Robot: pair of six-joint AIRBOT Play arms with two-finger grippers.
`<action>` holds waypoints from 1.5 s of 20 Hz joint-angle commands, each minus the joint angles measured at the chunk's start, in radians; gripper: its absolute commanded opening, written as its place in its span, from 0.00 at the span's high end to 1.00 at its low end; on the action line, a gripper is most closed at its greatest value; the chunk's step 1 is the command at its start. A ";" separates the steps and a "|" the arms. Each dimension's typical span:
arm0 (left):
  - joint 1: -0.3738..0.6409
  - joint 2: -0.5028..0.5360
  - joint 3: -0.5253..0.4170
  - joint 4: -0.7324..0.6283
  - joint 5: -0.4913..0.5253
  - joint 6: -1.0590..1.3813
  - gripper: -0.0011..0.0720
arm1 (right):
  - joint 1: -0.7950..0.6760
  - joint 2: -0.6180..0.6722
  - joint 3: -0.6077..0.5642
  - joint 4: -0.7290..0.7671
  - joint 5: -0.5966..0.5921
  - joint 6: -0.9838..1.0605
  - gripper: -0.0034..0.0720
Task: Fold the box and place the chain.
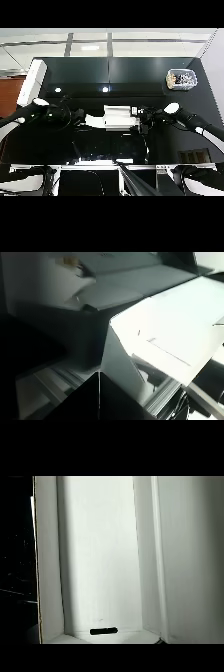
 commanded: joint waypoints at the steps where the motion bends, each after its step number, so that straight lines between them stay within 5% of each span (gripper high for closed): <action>1: -0.060 -0.053 0.071 -0.008 -0.039 0.038 0.95 | 0.001 0.000 0.000 0.000 0.000 0.001 0.81; 2: -0.059 -0.058 0.090 -0.006 -0.069 0.039 0.94 | 0.001 0.000 0.000 0.000 0.000 0.001 0.81; 3: -0.055 -0.064 0.111 -0.002 -0.105 0.049 0.80 | 0.001 0.000 0.000 0.000 0.000 0.000 0.81; 4: -0.054 -0.066 0.130 0.000 -0.137 0.052 0.46 | 0.001 0.000 0.000 0.000 0.000 0.001 0.81; 5: -0.055 -0.066 0.147 -0.001 -0.159 0.051 0.24 | 0.001 0.000 0.000 0.000 0.000 0.000 0.81; 10: -0.142 -0.066 0.227 0.027 -0.142 -0.034 0.25 | 0.001 0.000 0.000 0.000 0.000 0.000 0.81; 14: -0.253 -0.066 0.303 0.198 -0.067 -0.185 0.25 | 0.001 0.000 0.000 0.000 0.000 0.001 0.81; 19: -0.366 -0.066 0.360 0.335 0.007 -0.323 0.34 | 0.001 0.000 0.000 0.000 0.000 0.001 0.81; 20: -0.376 -0.066 0.372 0.355 0.001 -0.339 0.42 | 0.001 0.000 0.000 0.000 0.000 0.001 0.81; 25: -0.390 -0.066 0.415 0.445 -0.032 -0.459 0.45 | 0.001 0.000 0.000 0.000 0.000 0.001 0.81; 30: -0.468 -0.066 0.460 0.565 -0.027 -0.593 0.61 | 0.001 0.000 0.000 0.000 0.000 0.001 0.81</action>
